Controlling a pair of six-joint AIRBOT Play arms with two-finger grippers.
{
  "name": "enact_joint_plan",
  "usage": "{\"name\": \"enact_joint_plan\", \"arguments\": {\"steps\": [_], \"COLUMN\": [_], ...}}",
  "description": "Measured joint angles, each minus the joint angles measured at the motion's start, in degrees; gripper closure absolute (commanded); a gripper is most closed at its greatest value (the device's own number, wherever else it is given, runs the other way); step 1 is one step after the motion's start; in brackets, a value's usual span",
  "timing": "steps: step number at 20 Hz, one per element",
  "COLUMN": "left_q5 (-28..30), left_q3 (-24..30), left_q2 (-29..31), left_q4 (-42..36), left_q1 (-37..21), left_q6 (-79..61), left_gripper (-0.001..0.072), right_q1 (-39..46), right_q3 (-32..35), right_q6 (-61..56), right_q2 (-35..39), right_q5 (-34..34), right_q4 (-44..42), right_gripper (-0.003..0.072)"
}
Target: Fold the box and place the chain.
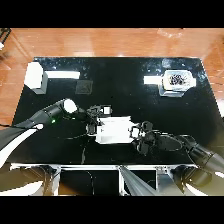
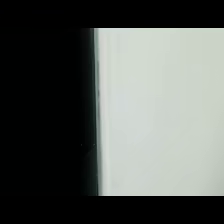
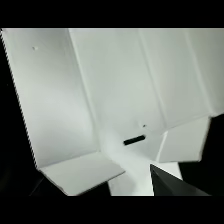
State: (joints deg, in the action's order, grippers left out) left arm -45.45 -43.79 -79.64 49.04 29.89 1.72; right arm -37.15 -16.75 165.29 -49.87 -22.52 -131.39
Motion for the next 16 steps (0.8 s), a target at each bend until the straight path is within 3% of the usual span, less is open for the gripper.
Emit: {"name": "enact_joint_plan", "arguments": {"steps": [16], "left_q5": [-3.10], "left_q3": [-0.70], "left_q2": [0.24], "left_q4": [0.17], "left_q1": [0.00], "left_q6": [0.20], "left_gripper": [0.0697], "right_q1": [-0.42], "right_q3": [-5.11], "right_q6": [-5.31], "right_q2": [-1.31], "right_q5": [-1.57], "right_q4": [-0.35], "right_gripper": [-0.0016]}}
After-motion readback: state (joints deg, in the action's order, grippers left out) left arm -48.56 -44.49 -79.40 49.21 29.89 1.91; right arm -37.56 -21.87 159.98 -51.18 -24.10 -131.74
